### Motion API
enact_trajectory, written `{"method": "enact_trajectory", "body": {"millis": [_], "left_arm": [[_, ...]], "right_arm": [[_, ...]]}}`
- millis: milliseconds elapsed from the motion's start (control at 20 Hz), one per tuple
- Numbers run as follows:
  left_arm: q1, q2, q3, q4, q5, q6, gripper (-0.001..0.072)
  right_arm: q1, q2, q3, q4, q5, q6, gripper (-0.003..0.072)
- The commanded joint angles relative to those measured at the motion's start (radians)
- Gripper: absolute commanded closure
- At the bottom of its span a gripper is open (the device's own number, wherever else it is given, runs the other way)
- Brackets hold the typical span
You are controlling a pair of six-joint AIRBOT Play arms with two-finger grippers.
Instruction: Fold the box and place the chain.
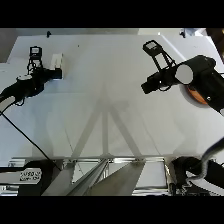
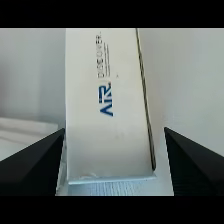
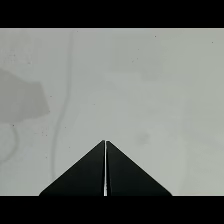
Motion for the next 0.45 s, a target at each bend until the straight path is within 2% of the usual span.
{"method": "enact_trajectory", "body": {"millis": [0,200,400], "left_arm": [[0.0,0.079,0.001,0.02,-0.005,0.0,0.0013],[0.0,0.226,0.001,0.02,-0.004,0.0,0.0013],[0.0,0.327,0.001,0.02,-0.004,0.0,0.0013]], "right_arm": [[-0.001,0.001,0.001,0.0,0.0,0.0,0.0678],[-0.001,0.001,0.001,0.0,0.0,0.0,0.0678],[-0.001,0.001,0.001,0.0,0.0,0.0,0.0678]]}}
